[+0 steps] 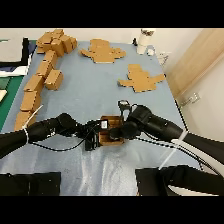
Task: Fold the box.
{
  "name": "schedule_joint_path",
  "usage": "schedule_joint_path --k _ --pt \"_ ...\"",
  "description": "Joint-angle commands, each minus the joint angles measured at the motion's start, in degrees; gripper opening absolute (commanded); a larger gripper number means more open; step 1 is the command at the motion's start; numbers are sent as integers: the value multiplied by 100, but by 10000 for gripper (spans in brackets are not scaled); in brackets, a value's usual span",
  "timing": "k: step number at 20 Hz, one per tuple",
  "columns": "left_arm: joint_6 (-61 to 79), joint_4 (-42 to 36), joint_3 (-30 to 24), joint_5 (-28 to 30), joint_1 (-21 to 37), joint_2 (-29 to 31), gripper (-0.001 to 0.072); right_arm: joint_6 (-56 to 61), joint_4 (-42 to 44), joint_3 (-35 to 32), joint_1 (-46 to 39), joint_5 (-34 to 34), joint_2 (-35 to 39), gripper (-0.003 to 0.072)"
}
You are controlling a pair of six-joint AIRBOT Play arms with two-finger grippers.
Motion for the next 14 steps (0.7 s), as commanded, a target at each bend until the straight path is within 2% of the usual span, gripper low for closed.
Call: schedule_joint_path --k 1,2,5,6,7,8,9,11,14 --pt "0 2 7 2 0 0 469 643 -319 251 179 -293 -463 438" --pt "0 2 7 2 0 0 470 710 -319 256 179 -299 -518 411" --pt "0 0 7 2 0 0 469 859 -267 258 179 -299 -682 410" --pt "0 0 7 2 0 0 469 861 -240 258 179 -302 -752 370" --pt "0 2 7 2 0 0 469 879 -234 258 179 -306 -802 364" --pt "0 0 7 2 0 0 470 901 -236 260 179 -302 -813 263" --pt "0 0 7 2 0 0 469 901 -243 262 179 -304 -811 117" --pt "0 0 7 2 0 0 470 890 -258 262 179 -304 -811 3" --pt "0 2 7 2 0 0 469 739 -184 262 179 -295 -791 8"
